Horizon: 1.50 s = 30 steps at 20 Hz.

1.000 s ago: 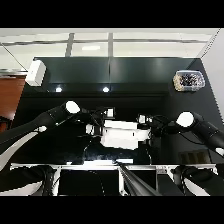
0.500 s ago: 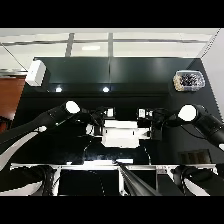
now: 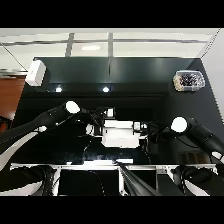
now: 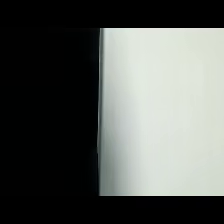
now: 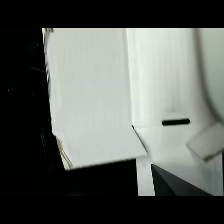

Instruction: Fold the box and place the chain.

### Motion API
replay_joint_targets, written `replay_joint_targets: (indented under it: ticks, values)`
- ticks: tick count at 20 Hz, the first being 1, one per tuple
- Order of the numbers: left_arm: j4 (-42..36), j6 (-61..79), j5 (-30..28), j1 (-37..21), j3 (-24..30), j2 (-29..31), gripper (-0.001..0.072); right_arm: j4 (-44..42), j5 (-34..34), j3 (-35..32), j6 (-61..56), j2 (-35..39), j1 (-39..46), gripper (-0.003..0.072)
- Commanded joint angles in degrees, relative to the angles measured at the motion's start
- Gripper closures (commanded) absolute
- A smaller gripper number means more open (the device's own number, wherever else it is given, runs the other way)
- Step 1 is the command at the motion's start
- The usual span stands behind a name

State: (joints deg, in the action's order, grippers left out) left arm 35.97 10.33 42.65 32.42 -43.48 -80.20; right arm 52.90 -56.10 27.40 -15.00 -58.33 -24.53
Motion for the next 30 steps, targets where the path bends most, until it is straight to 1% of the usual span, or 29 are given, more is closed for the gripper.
replay_joint_targets:
  ticks: [1,3,5,8,10,15,18,22,26,30]
  values:
    - [0.0,0.0,0.0,0.0,0.0,0.0,0.0683,-3.8,5.9,-1.5,-0.5,0.0,-2.9,-0.0026]
    - [0.0,0.0,0.0,0.0,0.0,0.0,0.0683,-9.3,10.0,-1.4,-2.4,0.0,-3.0,-0.0026]
    - [0.0,-0.1,0.0,0.0,0.0,0.0,0.0682,-9.7,12.5,-1.2,-5.0,0.0,-2.9,-0.0026]
    - [0.0,-0.1,0.0,0.0,0.0,0.0,0.0682,-9.3,11.1,0.0,-5.0,0.0,-1.7,-0.0026]
    - [0.0,-0.1,0.0,0.0,0.0,0.0,0.0682,-8.3,10.1,1.2,-4.9,0.1,-1.1,-0.0026]
    - [0.0,-0.1,0.1,0.0,0.0,0.0,0.0683,0.8,10.7,4.3,-4.9,0.5,-1.1,-0.0026]
    - [-0.2,-0.1,0.0,0.0,0.0,0.0,0.0683,2.6,11.3,5.3,-3.3,0.6,-1.1,-0.0026]
    - [-0.2,-0.1,0.1,0.0,0.0,0.0,0.0682,-0.7,11.3,5.4,2.9,0.5,-1.1,-0.0026]
    - [-0.2,-0.1,0.0,0.0,0.0,0.0,0.0682,-4.9,12.0,5.4,7.5,-1.4,-1.0,-0.0026]
    - [-0.2,-0.1,0.0,0.0,0.0,0.0,0.0683,-9.4,12.5,5.4,10.0,-2.9,1.8,-0.0026]
